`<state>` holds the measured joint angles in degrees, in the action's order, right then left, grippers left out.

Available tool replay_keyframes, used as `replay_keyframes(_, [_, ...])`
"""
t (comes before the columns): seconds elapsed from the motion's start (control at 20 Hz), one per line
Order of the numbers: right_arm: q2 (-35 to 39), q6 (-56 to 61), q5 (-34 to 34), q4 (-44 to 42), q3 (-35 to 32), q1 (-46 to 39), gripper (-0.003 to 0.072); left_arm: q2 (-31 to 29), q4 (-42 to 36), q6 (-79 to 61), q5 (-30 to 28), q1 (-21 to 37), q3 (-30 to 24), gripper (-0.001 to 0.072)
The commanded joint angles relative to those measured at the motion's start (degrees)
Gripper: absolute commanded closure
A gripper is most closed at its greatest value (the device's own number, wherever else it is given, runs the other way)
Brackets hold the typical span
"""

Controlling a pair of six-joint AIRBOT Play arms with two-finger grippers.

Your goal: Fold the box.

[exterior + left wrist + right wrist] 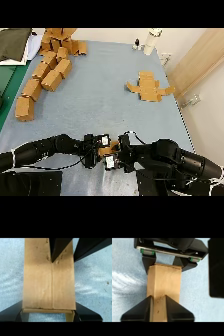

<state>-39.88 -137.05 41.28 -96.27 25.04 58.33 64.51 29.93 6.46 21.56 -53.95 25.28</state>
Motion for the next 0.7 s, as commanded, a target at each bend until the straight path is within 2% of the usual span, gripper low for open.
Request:
replay_keyframes(0.0, [0.0, 0.0, 0.4, 0.0, 0.0, 0.0, 0.0475, 0.0, 0.0, 0.0, 0.0, 0.0, 0.0, 0.0231])
replay_keyframes(0.1, [0.1, 0.0, 0.4, 0.1, 0.0, 0.0, 0.0529, 0.0, 0.0, 0.0, 0.0, 0.0, 0.0, 0.0232])
replay_keyframes(0.65, [4.7, 0.1, 1.2, 2.5, 1.1, 0.0, 0.053, 0.0, 0.0, 0.0, 0.0, 0.0, 0.0, 0.0232])
